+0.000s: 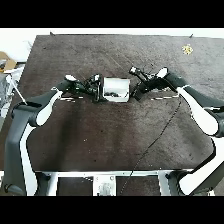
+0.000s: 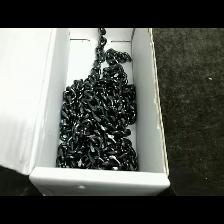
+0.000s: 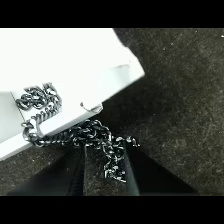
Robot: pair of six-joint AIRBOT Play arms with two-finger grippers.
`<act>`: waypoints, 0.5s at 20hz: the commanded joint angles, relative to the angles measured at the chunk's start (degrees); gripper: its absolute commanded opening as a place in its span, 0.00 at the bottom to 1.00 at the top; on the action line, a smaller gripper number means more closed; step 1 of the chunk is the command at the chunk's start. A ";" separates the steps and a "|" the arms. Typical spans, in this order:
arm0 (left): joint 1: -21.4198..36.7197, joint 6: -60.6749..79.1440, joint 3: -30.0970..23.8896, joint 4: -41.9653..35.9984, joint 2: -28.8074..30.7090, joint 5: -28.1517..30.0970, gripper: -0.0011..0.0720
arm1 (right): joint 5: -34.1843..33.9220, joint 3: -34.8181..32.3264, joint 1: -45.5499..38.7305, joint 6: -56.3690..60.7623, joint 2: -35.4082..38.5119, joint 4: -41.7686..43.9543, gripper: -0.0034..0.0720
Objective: Fold the box and place the chain.
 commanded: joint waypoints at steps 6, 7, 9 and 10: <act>0.02 0.02 0.02 0.00 -0.02 0.02 0.39 | 1.86 0.02 -0.20 -0.13 1.75 -0.39 0.05; 0.02 0.02 0.02 0.00 -0.02 0.02 0.39 | 2.60 0.02 -0.22 -0.13 3.26 -0.42 0.05; 0.02 0.00 0.02 0.00 -0.02 0.02 0.39 | 3.45 0.02 -0.22 0.07 6.99 -0.42 0.05; 0.00 0.02 0.02 0.00 -0.02 0.02 0.39 | 3.78 0.02 -0.22 0.55 8.94 -0.35 0.05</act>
